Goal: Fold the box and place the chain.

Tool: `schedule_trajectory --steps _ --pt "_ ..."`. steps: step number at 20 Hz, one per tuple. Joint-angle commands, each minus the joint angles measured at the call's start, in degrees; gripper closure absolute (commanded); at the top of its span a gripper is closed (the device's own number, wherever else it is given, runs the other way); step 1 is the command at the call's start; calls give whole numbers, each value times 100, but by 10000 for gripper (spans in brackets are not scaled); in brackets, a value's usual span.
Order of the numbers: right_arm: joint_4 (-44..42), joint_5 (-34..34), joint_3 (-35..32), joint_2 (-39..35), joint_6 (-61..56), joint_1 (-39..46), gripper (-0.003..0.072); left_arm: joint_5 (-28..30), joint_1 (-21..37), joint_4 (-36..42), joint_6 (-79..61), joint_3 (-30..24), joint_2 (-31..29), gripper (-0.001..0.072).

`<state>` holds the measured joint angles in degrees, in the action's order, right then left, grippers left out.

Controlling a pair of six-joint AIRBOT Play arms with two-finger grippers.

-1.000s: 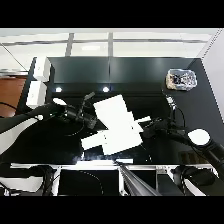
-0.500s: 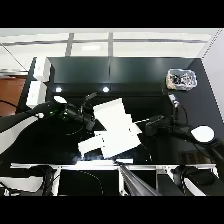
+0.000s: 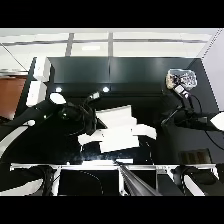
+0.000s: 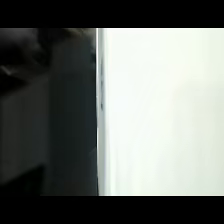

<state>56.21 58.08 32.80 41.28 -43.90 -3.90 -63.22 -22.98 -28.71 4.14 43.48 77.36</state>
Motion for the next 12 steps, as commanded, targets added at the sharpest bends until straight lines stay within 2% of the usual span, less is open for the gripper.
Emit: schedule_trajectory --steps 1,3,8,12 --pt "57 190 -216 2 702 57 -16 605 -455 -249 -1167 -184 -184 685" --pt "-186 146 -468 2 1220 57 -17 706 -616 -610 -1222 -190 -37 686" --pt "-372 -74 -710 7 1445 57 -16 1185 -671 -577 -1123 -262 175 686" --pt "-372 -116 -710 7 1742 57 -16 1228 -673 -579 -935 -258 343 687"
